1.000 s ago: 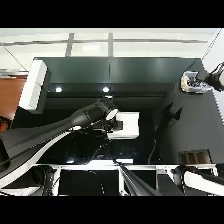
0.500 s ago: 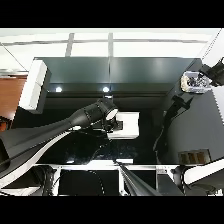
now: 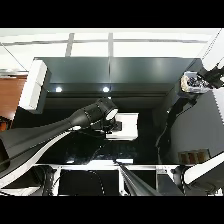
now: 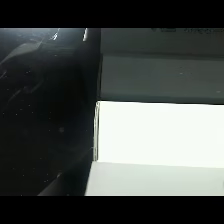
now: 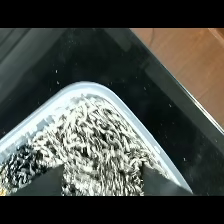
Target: Fold the box and place the chain.
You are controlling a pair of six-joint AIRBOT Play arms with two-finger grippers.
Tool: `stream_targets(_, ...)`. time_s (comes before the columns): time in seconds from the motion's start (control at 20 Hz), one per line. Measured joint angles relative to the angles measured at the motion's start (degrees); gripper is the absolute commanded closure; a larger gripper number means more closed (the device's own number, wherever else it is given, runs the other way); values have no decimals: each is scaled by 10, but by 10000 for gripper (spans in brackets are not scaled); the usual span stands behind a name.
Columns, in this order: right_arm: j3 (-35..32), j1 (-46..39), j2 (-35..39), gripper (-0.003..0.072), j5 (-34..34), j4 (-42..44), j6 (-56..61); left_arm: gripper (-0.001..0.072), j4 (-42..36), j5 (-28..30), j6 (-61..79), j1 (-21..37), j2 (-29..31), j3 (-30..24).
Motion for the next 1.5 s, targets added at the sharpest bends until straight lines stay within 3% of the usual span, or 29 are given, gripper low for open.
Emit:
stream_targets(0.05,0,0,-4,452,-5,1,0,676,0,0,0,0,0,0)
stream_targets(0.1,0,-1,-7,610,-7,0,1,676,0,0,0,0,0,0)
stream_targets(0.15,0,-2,-9,673,-11,8,3,676,0,-1,0,0,0,0)
stream_targets(0.5,27,-2,25,673,24,12,-43,676,0,-2,0,0,0,0)
stream_targets(0.9,34,-2,196,674,57,44,-169,676,1,-1,0,0,0,0)
stream_targets(1.5,34,-2,445,674,80,286,-332,676,1,-1,0,0,0,0)
